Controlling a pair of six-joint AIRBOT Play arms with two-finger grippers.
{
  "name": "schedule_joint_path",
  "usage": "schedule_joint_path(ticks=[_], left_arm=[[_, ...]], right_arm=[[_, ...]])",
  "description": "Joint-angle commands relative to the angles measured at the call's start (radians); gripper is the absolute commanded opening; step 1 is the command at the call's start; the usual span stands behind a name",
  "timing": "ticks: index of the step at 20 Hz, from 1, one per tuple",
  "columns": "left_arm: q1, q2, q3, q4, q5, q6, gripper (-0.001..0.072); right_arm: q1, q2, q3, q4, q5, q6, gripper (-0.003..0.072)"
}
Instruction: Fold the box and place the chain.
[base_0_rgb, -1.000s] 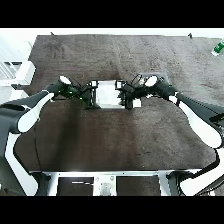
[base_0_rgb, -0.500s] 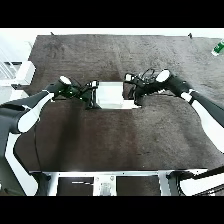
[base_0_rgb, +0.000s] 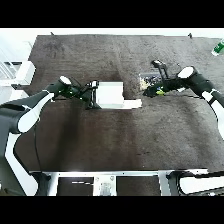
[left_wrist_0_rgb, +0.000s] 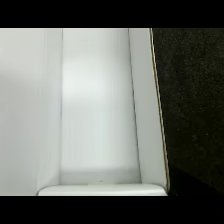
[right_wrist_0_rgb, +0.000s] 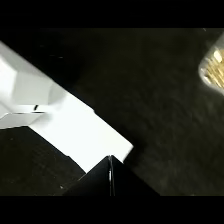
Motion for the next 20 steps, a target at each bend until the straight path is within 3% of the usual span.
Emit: schedule_joint_path(ticks=[1,5,12,15,20], left_arm=[[0.001,0.001,0.000,0.001,0.001,0.000,0.0527],[0.001,0.001,0.000,0.001,0.001,0.000,0.0527],[0.001,0.001,0.000,0.000,0.001,0.000,0.0527],[0.001,0.001,0.000,0.000,0.001,0.000,0.0527],[0.001,0.001,0.000,0.000,0.001,0.000,0.0527]], right_arm=[[-0.066,-0.002,-0.063,0.035,0.006,0.202,0.0010],[-0.072,-0.027,-0.134,0.064,-0.051,0.206,0.0010],[0.011,-0.129,-0.147,0.267,-0.078,0.113,0.0010],[0.046,-0.126,-0.131,0.411,-0.068,0.050,0.0011],[0.088,-0.064,-0.122,0.416,-0.063,0.050,0.0011]])
